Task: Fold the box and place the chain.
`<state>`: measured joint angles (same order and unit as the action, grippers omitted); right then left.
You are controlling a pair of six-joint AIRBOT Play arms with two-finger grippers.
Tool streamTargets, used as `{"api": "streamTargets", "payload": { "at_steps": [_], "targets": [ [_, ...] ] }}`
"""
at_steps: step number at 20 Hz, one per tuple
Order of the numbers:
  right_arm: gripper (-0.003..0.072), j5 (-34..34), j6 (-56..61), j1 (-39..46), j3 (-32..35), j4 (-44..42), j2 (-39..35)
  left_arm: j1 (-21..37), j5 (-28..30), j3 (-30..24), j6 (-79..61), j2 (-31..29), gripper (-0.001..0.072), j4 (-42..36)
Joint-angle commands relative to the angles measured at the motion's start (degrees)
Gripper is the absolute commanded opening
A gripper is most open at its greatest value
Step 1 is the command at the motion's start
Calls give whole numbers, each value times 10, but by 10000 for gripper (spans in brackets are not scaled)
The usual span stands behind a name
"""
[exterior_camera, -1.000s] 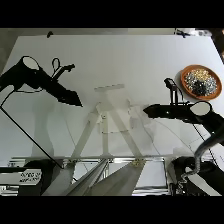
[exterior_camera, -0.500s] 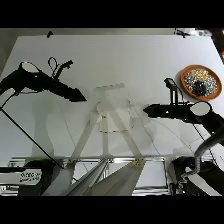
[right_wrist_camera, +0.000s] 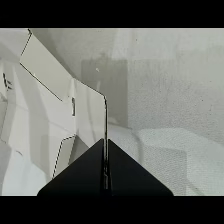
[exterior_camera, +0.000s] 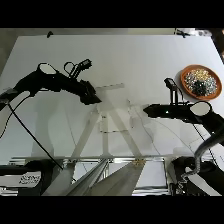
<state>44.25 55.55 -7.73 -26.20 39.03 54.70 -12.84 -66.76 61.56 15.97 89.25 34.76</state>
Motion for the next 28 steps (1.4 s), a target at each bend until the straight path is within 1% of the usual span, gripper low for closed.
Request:
{"api": "streamTargets", "payload": {
  "at_steps": [1,5,8,9,10,11,12,14,15,16,17,18,19,20,21,22,23,25,26,28],
  "targets": [
    [10,1,2,-1,0,-4,0,-12,23,0,-13,12,693,0],
    [10,1,1,-1,0,-4,0,-13,-18,0,-12,48,693,-12],
    [10,1,2,-1,0,-4,0,-20,-21,0,-36,80,688,-52],
    [10,1,2,-1,0,-4,0,-22,-21,0,-44,89,660,-60],
    [10,1,2,-1,0,-4,0,-24,-21,0,-49,93,578,-61],
    [10,1,2,-1,0,-4,0,-25,-22,0,-58,95,511,-60],
    [10,1,2,-1,0,-4,0,-26,-21,0,-62,95,472,-60],
    [10,1,2,-1,0,-4,0,-26,-20,0,-72,95,470,-60],
    [10,1,2,-1,0,-4,0,-26,-20,0,-74,95,446,-60],
    [10,1,2,-1,0,-4,0,-26,-20,0,-87,95,357,-60],
    [10,2,2,-1,0,-4,0,-26,-20,0,-94,95,248,-60],
    [10,3,2,-1,0,-4,0,-26,-21,0,-103,95,161,-60],
    [10,7,2,-1,0,-4,0,-26,-21,0,-109,95,117,-60],
    [10,11,2,-1,0,-4,0,-26,-26,0,-118,95,42,-60],
    [11,16,2,-1,0,-4,0,-26,-35,0,-128,94,6,-58],
    [16,22,2,-1,0,-5,0,-26,-45,0,-128,93,6,-56],
    [71,28,2,0,0,-7,-1,-26,-58,0,-128,88,5,-55],
    [250,48,2,0,-5,-9,-2,-27,-81,0,-128,66,4,-50],
    [280,63,2,0,-12,-9,-2,-30,-83,0,-128,48,4,-35],
    [280,94,2,0,-33,-1,-2,-37,-83,0,-114,3,4,16]
  ]
}}
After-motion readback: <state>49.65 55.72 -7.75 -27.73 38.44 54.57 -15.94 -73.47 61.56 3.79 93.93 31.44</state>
